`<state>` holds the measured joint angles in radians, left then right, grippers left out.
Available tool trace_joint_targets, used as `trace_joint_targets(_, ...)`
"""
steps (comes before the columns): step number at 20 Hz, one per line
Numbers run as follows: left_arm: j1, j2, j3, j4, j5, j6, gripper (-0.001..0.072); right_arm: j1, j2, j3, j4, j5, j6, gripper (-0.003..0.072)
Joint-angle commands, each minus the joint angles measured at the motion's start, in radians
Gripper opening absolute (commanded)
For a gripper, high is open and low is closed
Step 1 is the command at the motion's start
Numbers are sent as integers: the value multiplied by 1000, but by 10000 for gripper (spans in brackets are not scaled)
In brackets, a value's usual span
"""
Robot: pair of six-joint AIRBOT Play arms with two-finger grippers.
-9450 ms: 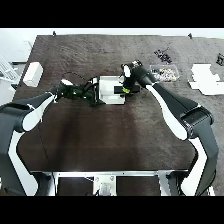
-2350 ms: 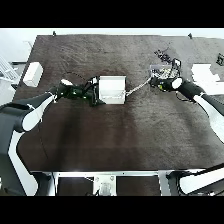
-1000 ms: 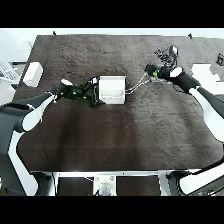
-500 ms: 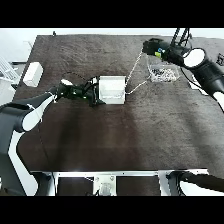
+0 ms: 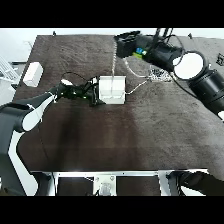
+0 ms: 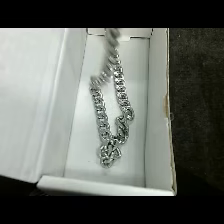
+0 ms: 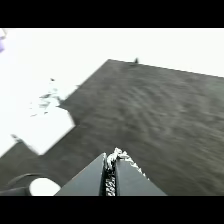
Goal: Fold the box and place the chain.
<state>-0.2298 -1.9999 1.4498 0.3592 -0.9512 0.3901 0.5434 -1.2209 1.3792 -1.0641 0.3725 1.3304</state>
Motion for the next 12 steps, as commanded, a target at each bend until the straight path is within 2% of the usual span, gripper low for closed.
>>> trace_joint_targets(1,0,0,0,0,0,0,334,69,-33,-1,-12,-50,4,11)
trace_joint_targets(7,0,0,0,0,0,0,334,45,-108,-82,-11,-55,65,11)
trace_joint_targets(10,-1,0,0,0,0,0,334,43,-109,-182,-11,-131,110,11)
trace_joint_targets(12,0,0,0,0,0,0,334,35,-119,-262,-10,-231,111,11)
